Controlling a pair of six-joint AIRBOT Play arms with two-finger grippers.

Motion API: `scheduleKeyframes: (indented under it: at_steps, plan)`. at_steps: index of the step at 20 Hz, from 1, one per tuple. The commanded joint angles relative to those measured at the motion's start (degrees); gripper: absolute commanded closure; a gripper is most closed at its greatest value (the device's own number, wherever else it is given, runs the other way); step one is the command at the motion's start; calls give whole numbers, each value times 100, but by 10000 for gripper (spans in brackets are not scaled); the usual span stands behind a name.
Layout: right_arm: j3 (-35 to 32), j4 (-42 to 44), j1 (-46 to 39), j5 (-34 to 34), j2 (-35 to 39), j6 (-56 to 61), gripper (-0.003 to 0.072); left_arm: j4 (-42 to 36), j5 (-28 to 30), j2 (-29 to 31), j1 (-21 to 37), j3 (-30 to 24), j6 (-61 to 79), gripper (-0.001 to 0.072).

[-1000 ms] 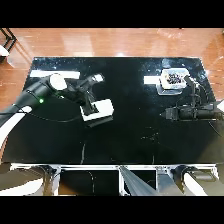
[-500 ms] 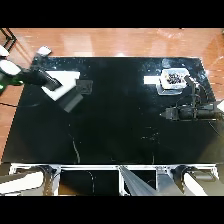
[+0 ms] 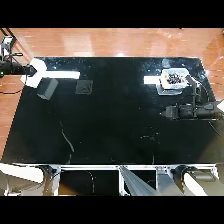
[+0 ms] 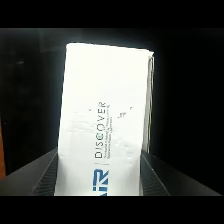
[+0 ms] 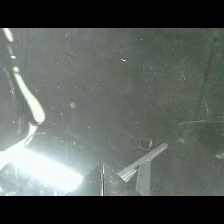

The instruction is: Fold the box and place the chain.

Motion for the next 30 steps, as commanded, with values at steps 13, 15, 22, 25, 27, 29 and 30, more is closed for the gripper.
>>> scheduleKeyframes:
  at_steps: [13, 15, 22, 25, 27, 29, 30]
  plan:
    - [155, 131, -2, -105, 7, 332, 663, -264, -1010, -236, 52, 1635, -1040, 72]
    - [656, 4, -4, -214, 7, 208, 663, -286, -1606, -37, 31, 2175, -1644, 108]
    - [2940, -1904, -15, 560, 470, 249, 663, -229, -4068, 1327, -590, 2673, -3097, 691]
    - [2621, -2039, -13, 549, 1056, 723, 664, 157, -3560, 2688, -1458, 1034, -3069, 692]
    - [2059, -2194, -13, 413, 1427, 1095, 664, 612, -2479, 3943, -2085, -752, -3187, 691]
    - [1300, -2450, -13, 170, 1709, 1600, 664, 778, -1432, 5204, -2540, -2739, -3644, 691]
    - [916, -2483, -13, -17, 1775, 1768, 664, 855, -1137, 5668, -2680, -3517, -3910, 691]
